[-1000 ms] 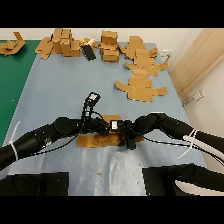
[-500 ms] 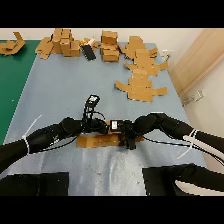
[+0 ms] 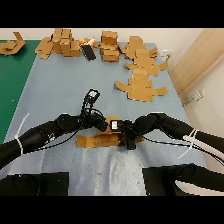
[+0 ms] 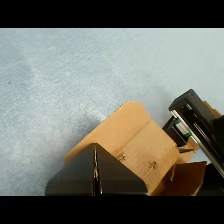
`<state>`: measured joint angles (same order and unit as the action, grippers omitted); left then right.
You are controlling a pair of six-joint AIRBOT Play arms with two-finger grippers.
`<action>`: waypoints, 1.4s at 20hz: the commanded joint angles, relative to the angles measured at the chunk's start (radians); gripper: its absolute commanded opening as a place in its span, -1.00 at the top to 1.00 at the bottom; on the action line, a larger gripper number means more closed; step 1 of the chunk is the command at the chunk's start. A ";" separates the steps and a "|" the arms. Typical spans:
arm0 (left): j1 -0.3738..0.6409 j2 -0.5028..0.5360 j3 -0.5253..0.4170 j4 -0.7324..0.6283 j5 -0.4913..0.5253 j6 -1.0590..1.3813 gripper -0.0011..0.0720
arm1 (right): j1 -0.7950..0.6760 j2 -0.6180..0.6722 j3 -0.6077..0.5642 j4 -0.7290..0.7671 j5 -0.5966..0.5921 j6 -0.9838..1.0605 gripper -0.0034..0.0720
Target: Fold the box.
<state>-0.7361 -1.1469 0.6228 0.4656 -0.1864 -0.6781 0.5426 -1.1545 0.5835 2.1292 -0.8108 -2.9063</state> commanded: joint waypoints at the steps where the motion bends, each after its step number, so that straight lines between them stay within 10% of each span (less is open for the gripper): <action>1: 0.000 0.012 0.002 0.006 -0.020 0.016 0.95 | 0.001 0.001 0.001 -0.001 -0.002 0.000 -0.43; 28: 0.000 0.012 0.002 0.002 -0.057 0.000 0.94 | 0.001 0.000 0.001 0.033 0.016 0.019 -0.44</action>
